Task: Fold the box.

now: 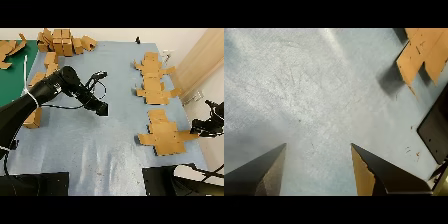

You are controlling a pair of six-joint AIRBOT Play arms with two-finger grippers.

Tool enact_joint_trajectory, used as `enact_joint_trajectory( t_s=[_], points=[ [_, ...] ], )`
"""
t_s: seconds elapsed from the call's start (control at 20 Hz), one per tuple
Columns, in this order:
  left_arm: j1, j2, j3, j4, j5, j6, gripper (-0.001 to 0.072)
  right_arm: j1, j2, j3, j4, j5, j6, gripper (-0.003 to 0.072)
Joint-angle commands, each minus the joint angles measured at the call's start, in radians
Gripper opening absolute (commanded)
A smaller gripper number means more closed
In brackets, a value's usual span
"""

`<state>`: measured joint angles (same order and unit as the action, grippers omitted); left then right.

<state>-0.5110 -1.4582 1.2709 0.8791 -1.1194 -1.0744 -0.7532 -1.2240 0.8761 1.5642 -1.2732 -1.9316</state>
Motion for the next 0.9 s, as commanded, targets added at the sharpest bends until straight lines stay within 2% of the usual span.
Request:
enact_joint_trajectory(
  t_s=[0.0,0.15,0.2,0.3,0.45,0.5,0.6,0.7,0.85],
  points=[
    [-0.001,-0.001,0.000,-0.031,-0.008,0.000,0.0622,-0.031,-0.055,0.033,0.016,0.005,-0.056,0.0453],
    [-0.001,-0.001,0.000,-0.047,-0.009,0.001,0.0622,-0.033,-0.084,0.036,0.046,0.000,-0.088,0.0450],
    [-0.001,-0.001,0.000,-0.055,-0.009,0.001,0.0622,-0.032,-0.085,0.036,0.076,-0.003,-0.101,0.0404],
    [-0.001,-0.001,0.000,-0.058,-0.008,0.001,0.0622,-0.032,-0.084,0.040,0.176,-0.053,-0.139,0.0393],
    [-0.001,-0.001,0.000,-0.064,-0.006,0.005,0.0622,-0.031,-0.079,0.044,0.283,-0.201,-0.138,0.0194],
    [-0.001,-0.001,0.000,-0.073,-0.006,0.006,0.0622,-0.030,-0.073,0.042,0.349,-0.273,-0.137,0.0102],
    [-0.001,-0.001,0.000,-0.077,-0.006,0.014,0.0622,-0.026,-0.063,0.041,0.531,-0.416,-0.132,0.0003],
    [0.000,-0.001,0.000,-0.077,-0.006,0.014,0.0621,0.014,-0.026,0.041,0.640,-0.462,-0.092,0.0003],
    [0.003,0.000,-0.001,-0.079,-0.007,0.011,0.0621,0.147,0.063,0.021,0.651,-0.411,-0.060,0.0002]
  ],
)
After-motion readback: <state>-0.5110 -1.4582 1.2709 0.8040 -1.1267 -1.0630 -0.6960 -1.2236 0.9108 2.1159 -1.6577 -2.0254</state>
